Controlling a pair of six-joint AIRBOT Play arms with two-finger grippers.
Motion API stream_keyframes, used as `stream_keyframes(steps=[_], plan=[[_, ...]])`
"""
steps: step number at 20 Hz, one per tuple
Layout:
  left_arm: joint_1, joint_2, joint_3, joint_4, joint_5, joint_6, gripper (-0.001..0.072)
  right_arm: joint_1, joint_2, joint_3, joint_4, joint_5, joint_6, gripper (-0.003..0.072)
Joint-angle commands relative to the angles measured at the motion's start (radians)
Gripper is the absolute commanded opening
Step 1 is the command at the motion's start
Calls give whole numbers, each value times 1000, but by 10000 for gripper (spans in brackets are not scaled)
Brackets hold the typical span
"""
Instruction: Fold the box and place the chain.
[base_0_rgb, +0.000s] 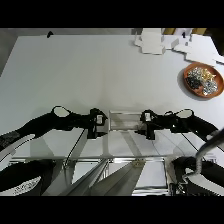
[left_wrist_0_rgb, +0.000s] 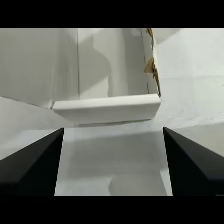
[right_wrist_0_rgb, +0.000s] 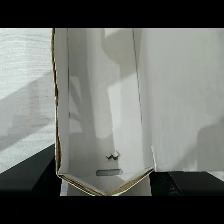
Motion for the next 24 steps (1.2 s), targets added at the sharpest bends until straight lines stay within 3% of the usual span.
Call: stream_keyframes(steps=[1, 24], plan=[[0, -13, -5, -68, 8, 87, 698, 0, 0, 0, 0, 0, 0, 409], [-20, -99, 31, -201, -51, 119, 693, 0, 0, 0, 0, 0, 0, 409]])
